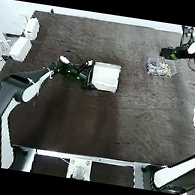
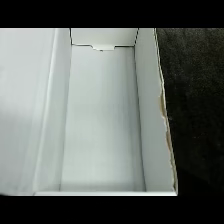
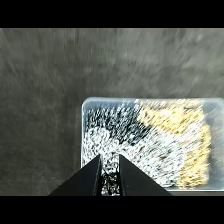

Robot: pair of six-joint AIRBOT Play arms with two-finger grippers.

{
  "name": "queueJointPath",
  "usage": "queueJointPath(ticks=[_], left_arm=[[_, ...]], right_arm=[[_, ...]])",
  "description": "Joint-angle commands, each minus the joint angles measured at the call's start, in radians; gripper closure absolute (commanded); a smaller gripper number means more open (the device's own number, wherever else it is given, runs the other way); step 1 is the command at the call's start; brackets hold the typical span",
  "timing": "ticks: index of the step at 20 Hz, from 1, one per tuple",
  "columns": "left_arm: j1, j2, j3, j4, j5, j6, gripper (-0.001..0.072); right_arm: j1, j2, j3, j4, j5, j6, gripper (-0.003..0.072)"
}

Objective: Fold the box and place the chain.

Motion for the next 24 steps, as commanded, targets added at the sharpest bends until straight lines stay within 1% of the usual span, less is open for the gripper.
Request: queueJointPath(ticks=[1, 4, 6, 8, 12, 16, 24], left_arm=[[0.0, 0.001, 0.0, 0.0, 0.0, 0.0, 0.0427], [0.0, 0.001, 0.0, 0.0, 0.0, 0.0, 0.0427], [0.0, 0.001, 0.0, 0.0, 0.0, 0.0, 0.0427], [0.0, 0.001, 0.0, 0.0, 0.0, 0.0, 0.0427], [0.0, 0.001, 0.0, 0.0, 0.0, 0.0, 0.0427], [0.0, 0.001, 0.0, 0.0, 0.0, 0.0, 0.0427], [0.0, 0.001, 0.0, 0.0, 0.0, 0.0, 0.0427]], right_arm=[[0.016, 0.09, 0.001, -0.027, 0.002, 0.002, 0.0681], [0.027, 0.151, 0.001, -0.032, 0.002, -0.002, 0.068], [0.026, 0.155, 0.001, -0.064, 0.003, -0.002, 0.068], [0.034, 0.163, 0.001, -0.068, 0.028, -0.002, 0.0681], [0.116, 0.242, 0.001, -0.069, 0.059, -0.01, 0.0681], [0.199, 0.326, 0.001, -0.069, 0.166, -0.01, 0.0681], [0.365, 0.337, -0.003, -0.068, 0.276, -0.036, 0.068]])
